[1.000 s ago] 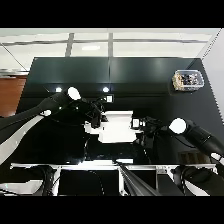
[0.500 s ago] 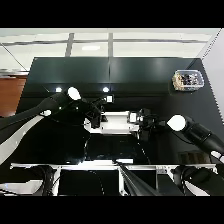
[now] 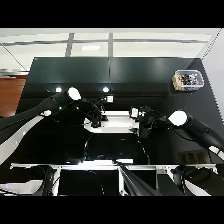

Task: Fold the box and place the chain.

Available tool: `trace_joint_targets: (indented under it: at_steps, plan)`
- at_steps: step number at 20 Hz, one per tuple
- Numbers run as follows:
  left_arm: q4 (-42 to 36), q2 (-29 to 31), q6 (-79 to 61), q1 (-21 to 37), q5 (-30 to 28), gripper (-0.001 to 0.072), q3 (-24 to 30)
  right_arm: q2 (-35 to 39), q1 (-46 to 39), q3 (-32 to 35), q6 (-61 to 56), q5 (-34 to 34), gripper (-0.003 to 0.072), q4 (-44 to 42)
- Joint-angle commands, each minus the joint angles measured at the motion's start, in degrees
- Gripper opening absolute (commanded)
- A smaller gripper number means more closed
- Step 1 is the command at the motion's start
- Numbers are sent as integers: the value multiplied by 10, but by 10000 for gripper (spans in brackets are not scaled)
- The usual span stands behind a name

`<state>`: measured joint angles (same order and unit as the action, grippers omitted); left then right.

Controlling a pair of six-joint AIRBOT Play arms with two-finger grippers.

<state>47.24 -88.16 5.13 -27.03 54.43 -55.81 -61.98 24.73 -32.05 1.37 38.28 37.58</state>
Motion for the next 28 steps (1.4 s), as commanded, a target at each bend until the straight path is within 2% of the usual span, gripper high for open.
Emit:
trace_joint_targets:
  at_steps: [1,10,21,23,28]
  plan:
    - [0,0,1,0,-7,29,0,-35,-1,0,49,25,691,-53]
    - [0,0,2,0,-7,29,0,-90,-1,0,87,26,689,-60]
    - [0,0,2,0,-4,30,0,-97,-3,2,92,5,689,-54]
    - [0,0,2,0,-4,30,0,-97,-3,2,92,4,661,-54]
    - [1,0,2,0,-4,30,0,-97,-8,2,92,-4,662,-55]
